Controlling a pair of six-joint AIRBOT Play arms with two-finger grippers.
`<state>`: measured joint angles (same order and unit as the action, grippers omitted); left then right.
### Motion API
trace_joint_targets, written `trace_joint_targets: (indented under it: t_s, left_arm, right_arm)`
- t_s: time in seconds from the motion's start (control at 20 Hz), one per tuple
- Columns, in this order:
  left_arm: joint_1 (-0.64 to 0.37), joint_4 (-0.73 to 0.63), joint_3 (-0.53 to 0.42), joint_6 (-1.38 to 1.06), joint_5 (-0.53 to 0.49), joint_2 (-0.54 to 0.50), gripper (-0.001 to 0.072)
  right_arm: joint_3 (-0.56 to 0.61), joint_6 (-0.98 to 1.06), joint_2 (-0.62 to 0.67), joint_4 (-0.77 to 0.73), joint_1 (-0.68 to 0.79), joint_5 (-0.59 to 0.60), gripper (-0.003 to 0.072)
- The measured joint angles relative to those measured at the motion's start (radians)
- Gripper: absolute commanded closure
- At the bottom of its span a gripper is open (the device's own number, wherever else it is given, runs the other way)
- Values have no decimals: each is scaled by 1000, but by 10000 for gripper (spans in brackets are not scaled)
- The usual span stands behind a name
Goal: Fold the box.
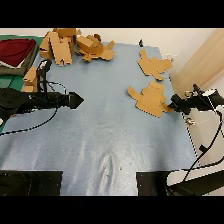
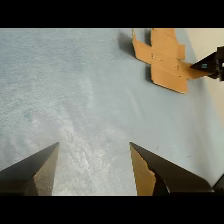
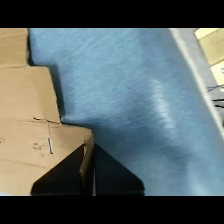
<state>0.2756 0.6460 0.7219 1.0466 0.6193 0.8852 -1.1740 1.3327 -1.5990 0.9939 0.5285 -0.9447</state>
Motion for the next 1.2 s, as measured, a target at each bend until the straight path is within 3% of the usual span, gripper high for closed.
trace_joint_targets:
  t_s: [0.4,0.55,0.7,0.95,1.2]
  left_arm:
    - [-3,-68,0,65,2,2,22]
    - [-23,-74,0,133,21,15,22]
    - [-67,-75,0,174,68,61,23]
    - [-153,-76,0,158,132,181,23]
    - [-182,-92,8,112,172,312,23]
  right_arm:
    - [0,-155,14,-253,-17,-155,687]
    - [1,-211,42,-354,-87,-215,687]
    - [11,-237,58,-357,-212,-243,688]
    - [107,-258,74,-334,-448,-178,689]
    - [296,-366,191,-360,-604,12,688]
